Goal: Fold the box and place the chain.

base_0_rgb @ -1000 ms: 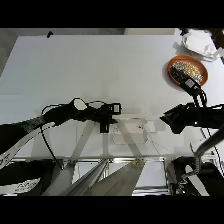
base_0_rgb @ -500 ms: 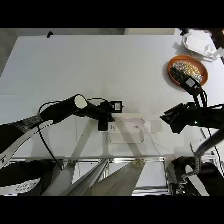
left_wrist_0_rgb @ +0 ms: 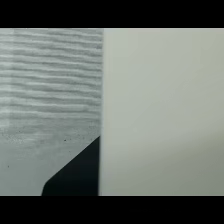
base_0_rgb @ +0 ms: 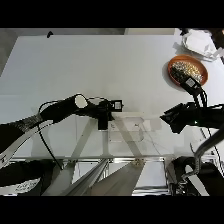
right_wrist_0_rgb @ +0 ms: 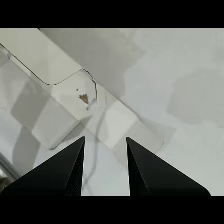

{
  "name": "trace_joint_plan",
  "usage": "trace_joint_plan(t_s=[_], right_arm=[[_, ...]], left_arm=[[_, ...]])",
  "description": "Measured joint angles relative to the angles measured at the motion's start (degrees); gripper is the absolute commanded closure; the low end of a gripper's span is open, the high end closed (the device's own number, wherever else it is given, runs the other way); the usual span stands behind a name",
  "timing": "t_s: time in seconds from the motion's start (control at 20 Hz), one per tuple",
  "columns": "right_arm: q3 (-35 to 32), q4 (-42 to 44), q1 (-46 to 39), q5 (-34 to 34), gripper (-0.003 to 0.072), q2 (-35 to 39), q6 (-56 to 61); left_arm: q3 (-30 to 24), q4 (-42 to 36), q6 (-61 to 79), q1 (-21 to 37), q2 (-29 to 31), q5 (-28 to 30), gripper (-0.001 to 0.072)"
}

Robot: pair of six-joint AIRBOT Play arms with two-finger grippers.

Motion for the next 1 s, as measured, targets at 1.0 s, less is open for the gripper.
trace_joint_plan(t_s=[1.0], right_arm=[[0.00, 0.02, 0.00, 0.00, 0.0390, 0.00, 0.00]], left_arm=[[0.07, -1.49, 1.46, 0.02, -1.90, 1.31, 0.0695]])
